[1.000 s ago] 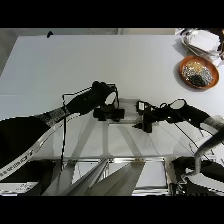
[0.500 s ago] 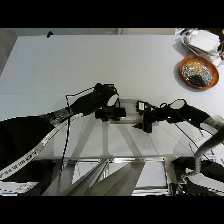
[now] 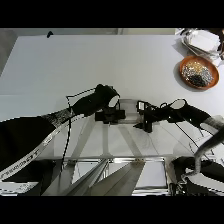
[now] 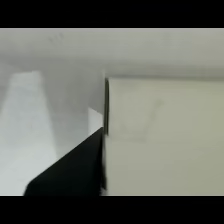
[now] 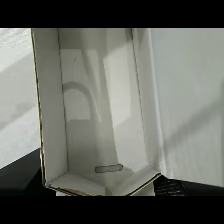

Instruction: Fold the box and place the chain.

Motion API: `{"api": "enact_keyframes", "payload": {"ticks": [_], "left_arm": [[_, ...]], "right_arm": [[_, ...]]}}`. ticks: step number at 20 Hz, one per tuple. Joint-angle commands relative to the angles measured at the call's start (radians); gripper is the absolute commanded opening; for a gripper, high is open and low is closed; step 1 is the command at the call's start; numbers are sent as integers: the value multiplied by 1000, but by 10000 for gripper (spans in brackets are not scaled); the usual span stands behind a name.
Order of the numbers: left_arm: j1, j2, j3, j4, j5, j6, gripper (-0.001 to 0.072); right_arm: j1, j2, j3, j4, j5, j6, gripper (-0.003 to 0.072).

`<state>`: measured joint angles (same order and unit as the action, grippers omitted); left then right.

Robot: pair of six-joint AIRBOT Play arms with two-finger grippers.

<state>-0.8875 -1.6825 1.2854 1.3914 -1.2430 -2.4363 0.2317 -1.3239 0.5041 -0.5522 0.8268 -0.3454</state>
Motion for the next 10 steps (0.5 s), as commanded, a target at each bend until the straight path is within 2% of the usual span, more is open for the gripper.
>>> {"api": "enact_keyframes", "payload": {"ticks": [1,3,5,10], "left_arm": [[1,1,1,17,-46,3,174],[1,1,1,16,-53,3,160],[1,1,1,16,-56,4,5],[0,2,1,15,-56,5,14]], "right_arm": [[1,0,1,-1,0,-3,404],[1,0,1,-1,0,-3,404],[1,0,1,-1,0,-3,404],[1,0,1,-1,0,-3,404]]}}
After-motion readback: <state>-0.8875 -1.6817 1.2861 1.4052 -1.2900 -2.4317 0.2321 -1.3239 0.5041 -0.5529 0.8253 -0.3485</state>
